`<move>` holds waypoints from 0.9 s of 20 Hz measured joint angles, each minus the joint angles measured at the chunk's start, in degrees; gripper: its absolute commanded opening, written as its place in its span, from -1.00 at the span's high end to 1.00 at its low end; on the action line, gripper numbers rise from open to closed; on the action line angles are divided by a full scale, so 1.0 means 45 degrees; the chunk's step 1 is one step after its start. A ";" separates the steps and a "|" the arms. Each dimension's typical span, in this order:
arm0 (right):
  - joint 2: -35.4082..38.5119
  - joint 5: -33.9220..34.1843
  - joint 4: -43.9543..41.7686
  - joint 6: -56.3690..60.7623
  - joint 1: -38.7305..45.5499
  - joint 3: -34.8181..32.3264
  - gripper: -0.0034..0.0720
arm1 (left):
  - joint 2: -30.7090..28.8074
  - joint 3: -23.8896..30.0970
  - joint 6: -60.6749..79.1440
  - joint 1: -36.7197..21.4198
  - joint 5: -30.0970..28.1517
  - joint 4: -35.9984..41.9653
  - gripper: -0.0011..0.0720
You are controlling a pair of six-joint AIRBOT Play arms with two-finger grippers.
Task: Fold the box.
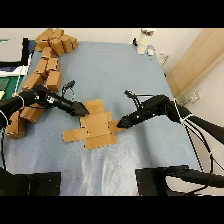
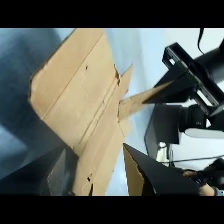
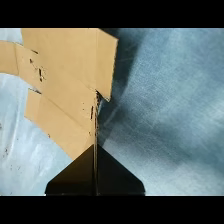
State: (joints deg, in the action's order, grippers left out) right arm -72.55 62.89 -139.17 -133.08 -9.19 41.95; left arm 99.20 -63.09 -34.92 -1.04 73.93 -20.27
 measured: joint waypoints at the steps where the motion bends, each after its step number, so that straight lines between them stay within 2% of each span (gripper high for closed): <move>1: 0.0000 -0.0073 0.0005 0.0000 0.0000 0.0000 0.90 | 0.0039 -0.0005 0.0068 -0.0024 0.0209 0.0000 -0.48; 6: 0.0000 -0.0223 0.0019 0.0034 0.0005 0.0000 0.90 | 0.0466 0.0000 0.0413 0.0165 0.0763 0.0588 -0.47; 8: 0.0000 -0.0257 0.0024 0.0034 0.0005 0.0000 0.90 | 0.0549 0.0000 0.0525 0.0262 0.0865 0.0826 -0.06; 9: 0.0000 -0.0301 0.0024 0.0034 0.0005 0.0000 0.90 | 0.0563 0.0000 0.0593 0.0306 0.0884 0.0865 0.01; 18: 0.0000 -0.0364 0.0160 0.0039 0.0005 0.0000 0.90 | 0.0627 -0.0296 0.1151 0.0457 0.0753 0.1491 0.01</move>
State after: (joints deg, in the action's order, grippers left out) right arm -72.55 61.25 -138.45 -132.90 -9.17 41.95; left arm 102.02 -64.42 -29.74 1.02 77.32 -13.56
